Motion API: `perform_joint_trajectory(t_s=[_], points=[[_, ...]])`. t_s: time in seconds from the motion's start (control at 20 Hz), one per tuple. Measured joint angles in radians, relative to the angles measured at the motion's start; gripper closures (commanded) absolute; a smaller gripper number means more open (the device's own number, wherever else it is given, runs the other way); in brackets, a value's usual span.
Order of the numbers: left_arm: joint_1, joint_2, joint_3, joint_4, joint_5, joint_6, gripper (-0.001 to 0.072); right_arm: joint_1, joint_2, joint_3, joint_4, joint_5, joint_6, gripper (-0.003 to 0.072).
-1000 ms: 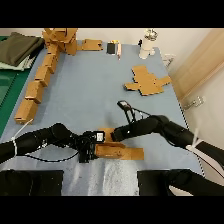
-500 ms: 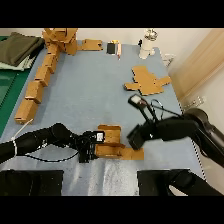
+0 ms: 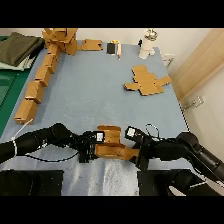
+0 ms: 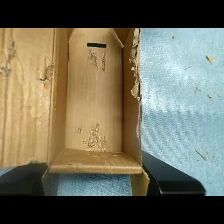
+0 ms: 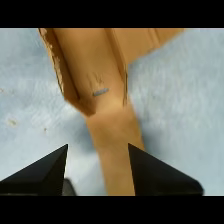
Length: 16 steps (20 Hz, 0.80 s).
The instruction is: Fold the box.
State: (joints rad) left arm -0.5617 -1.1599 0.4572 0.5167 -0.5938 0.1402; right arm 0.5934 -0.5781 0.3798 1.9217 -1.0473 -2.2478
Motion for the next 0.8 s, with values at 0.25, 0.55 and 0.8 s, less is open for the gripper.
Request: perform_joint_trajectory(t_s=[0.25, 0.55, 0.8], points=[[0.000, 0.000, 0.000, 0.000, 0.000, 0.000, 0.0313, 0.001, -0.100, -0.016, 0.067, 0.166, -0.255, 0.0127], [0.000, 0.000, 0.000, 0.000, 0.000, 0.000, 0.0313, 0.011, -0.132, -0.019, 0.148, 0.193, -0.371, 0.0492], [0.000, 0.000, 0.000, 0.000, 0.000, 0.000, 0.0314, 0.052, -0.145, -0.019, 0.165, 0.211, -0.396, 0.0547]])
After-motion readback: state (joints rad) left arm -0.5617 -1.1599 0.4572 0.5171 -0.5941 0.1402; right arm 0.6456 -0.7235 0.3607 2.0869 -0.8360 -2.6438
